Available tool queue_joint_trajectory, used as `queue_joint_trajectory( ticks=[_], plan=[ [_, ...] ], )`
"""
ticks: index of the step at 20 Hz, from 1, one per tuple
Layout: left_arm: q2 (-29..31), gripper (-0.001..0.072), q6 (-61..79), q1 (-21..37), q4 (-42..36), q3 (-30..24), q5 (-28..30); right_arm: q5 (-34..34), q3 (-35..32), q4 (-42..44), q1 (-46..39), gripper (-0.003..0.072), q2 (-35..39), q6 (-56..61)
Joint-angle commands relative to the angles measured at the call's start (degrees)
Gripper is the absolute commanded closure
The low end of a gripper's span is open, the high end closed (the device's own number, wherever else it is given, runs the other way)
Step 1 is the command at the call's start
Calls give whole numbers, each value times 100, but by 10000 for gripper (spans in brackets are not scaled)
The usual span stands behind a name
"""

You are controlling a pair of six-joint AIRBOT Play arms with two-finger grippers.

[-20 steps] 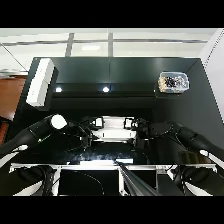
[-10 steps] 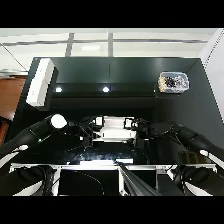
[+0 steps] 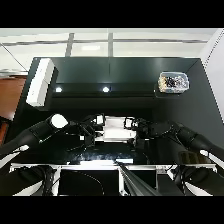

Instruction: Fold the box and place the chain.

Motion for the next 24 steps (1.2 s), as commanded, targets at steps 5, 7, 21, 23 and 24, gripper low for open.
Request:
queue_joint_trajectory(
  ticks=[5, 7, 21, 23, 24],
  plan=[
    [-356, 566, 127, -264, -566, 0, 210, 0, -2, 2, 7, 208, 0, -11],
    [-402, 566, 125, -264, -575, 0, 203, -2, -2, 0, 7, 208, 0, -11],
    [-391, 368, 133, -256, -525, 4, 22, 0, -2, 2, 7, 208, 0, -11],
    [-391, 248, 133, -251, -520, 11, 31, 0, -2, 0, 7, 208, 0, -11],
    [-389, 253, 133, -251, -496, 33, 22, 0, -2, 0, 7, 208, 0, -11]
  ],
)
